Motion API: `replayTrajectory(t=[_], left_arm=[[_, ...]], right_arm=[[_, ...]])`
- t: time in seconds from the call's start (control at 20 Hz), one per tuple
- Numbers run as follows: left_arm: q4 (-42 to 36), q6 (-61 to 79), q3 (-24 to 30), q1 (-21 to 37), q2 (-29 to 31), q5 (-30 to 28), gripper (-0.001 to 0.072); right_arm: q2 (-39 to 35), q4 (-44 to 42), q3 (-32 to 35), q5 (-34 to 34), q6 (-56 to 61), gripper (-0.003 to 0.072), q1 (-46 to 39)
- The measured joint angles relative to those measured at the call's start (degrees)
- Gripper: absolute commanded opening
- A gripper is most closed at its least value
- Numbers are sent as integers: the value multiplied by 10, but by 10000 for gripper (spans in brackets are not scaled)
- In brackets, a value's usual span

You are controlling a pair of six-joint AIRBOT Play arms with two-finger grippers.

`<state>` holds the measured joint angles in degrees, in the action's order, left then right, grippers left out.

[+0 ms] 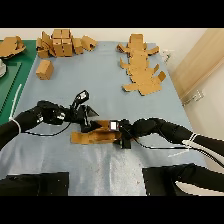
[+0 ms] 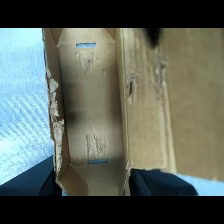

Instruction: Fold the box.

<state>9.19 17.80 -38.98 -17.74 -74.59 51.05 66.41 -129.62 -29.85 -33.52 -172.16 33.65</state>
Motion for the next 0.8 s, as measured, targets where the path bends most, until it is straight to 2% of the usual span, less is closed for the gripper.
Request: replayTrajectory(t=[0.15,0.35,0.4,0.45,0.5,0.8], left_arm=[[25,-53,-1,18,35,-3,665],[112,-151,-1,33,93,13,662],[138,-179,-1,34,108,23,531],[161,-205,-1,36,121,32,222],[184,-236,-1,37,133,47,10],[290,-523,2,30,166,145,11]], right_arm=[[0,0,0,0,0,438,0],[0,1,0,0,0,438,0],[0,1,0,0,0,438,0],[0,1,0,0,0,437,0],[0,2,0,0,0,438,0],[0,2,0,0,0,438,0]])
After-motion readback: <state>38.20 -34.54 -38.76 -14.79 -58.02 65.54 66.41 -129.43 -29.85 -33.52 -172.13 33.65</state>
